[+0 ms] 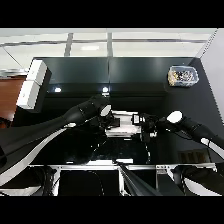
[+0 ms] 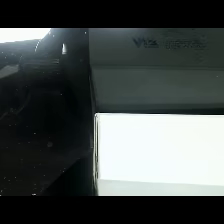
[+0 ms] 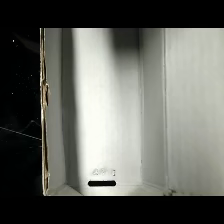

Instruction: Fold the box and place the chain.

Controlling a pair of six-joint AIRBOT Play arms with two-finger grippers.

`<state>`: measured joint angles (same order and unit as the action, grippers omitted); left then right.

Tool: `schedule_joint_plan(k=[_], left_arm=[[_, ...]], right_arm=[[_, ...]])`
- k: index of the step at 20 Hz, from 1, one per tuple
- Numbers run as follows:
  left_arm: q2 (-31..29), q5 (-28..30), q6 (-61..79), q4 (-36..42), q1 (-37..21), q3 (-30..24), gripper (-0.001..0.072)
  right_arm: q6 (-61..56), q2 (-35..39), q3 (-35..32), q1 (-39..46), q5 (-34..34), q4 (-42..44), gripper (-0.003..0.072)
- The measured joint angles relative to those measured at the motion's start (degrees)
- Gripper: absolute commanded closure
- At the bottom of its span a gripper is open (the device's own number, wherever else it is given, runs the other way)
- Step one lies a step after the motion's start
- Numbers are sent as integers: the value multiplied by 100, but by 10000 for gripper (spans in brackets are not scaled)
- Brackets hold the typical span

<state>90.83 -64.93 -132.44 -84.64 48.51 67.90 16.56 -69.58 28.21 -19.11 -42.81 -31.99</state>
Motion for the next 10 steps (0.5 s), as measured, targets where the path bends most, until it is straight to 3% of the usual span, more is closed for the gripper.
schedule_joint_plan(k=[2, 3, 4, 5, 10], left_arm=[[0, 2, 0, 0, -2, 0, 682], [0, 4, 0, 0, 0, 0, 682], [0, 7, -2, 0, -2, 0, 682], [0, 13, -4, 0, -2, 0, 682], [0, 42, -13, 7, 0, 0, 682]], right_arm=[[0, 0, 0, 0, -2, 2, 484], [0, 0, 0, 0, -2, 2, 408], [-2, 0, 0, 0, -2, 2, 121], [-7, 0, 0, 0, 0, 0, 11], [-507, 149, 37, 31, -4, -273, 11]])
